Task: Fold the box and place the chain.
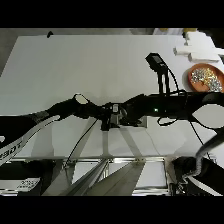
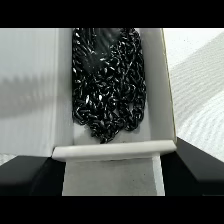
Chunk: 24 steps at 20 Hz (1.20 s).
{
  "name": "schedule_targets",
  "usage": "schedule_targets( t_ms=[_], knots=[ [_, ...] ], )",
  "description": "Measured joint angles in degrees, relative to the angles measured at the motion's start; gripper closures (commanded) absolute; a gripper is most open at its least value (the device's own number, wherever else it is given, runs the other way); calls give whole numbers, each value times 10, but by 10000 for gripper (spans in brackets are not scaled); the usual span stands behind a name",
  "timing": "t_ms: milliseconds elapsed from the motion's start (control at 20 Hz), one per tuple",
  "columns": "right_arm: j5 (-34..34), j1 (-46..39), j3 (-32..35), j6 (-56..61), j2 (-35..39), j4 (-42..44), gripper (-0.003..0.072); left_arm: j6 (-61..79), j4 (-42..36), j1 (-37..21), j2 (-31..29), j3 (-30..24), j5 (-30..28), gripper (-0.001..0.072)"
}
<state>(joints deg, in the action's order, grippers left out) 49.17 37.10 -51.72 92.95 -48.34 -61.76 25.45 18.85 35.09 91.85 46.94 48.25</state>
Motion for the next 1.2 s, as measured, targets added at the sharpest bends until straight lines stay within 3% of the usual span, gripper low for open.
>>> schedule_targets(
  t_ms=[300, 650, 750, 800, 850, 1100, 1200],
  knots=[
    [37, 0, 0, -1, -9, -71, 669, 0, 0, 0, 0, 0, 0, 639],
    [80, 0, 4, -3, -72, -141, 659, 0, 0, 0, 0, 0, 0, 639],
    [90, 0, 4, -9, -86, -152, 457, 0, 0, 0, 0, 0, 0, 639],
    [94, -2, 2, -17, -91, -155, 399, 0, 0, 0, 0, 0, 0, 639],
    [97, -6, -2, -31, -94, -154, 390, 0, 0, 0, 0, 0, 0, 639],
    [126, -70, -55, -152, -106, -108, 397, 0, 0, 0, 0, 0, 0, 639],
    [132, -104, -75, -210, -118, -97, 521, 0, 0, 0, 0, 0, 0, 639]
  ],
)
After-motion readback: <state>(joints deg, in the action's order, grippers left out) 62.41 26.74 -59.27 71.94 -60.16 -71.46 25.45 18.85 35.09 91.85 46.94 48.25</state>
